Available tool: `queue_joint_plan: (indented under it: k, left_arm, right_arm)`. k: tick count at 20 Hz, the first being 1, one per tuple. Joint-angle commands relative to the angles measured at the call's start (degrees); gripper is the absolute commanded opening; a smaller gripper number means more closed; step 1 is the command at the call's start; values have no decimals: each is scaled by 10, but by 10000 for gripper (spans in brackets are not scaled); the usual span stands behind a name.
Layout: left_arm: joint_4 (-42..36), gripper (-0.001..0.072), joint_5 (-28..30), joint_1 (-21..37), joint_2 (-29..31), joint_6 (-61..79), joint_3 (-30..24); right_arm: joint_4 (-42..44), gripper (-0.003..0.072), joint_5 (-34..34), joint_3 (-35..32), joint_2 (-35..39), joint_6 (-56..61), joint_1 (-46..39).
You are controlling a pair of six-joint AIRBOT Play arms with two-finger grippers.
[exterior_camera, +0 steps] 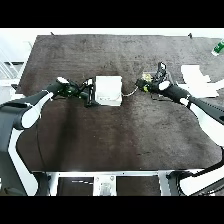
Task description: Fold the box and place the chain.
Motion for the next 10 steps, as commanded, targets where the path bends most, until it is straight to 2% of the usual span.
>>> queue_joint_plan:
  k: [1,4,6,10]
  left_arm:
    - [0,469,0,0,0,0,0]
    - [0,469,0,0,0,0,0]
    - [0,469,0,0,0,0,0]
    - [0,469,0,0,0,0,0]
  right_arm:
    - [-1,10,4,-22,78,-35,29]
    - [-1,10,50,-36,195,-78,70]
    - [-1,9,52,-36,258,-88,106]
    - [0,10,51,-23,301,-99,175]
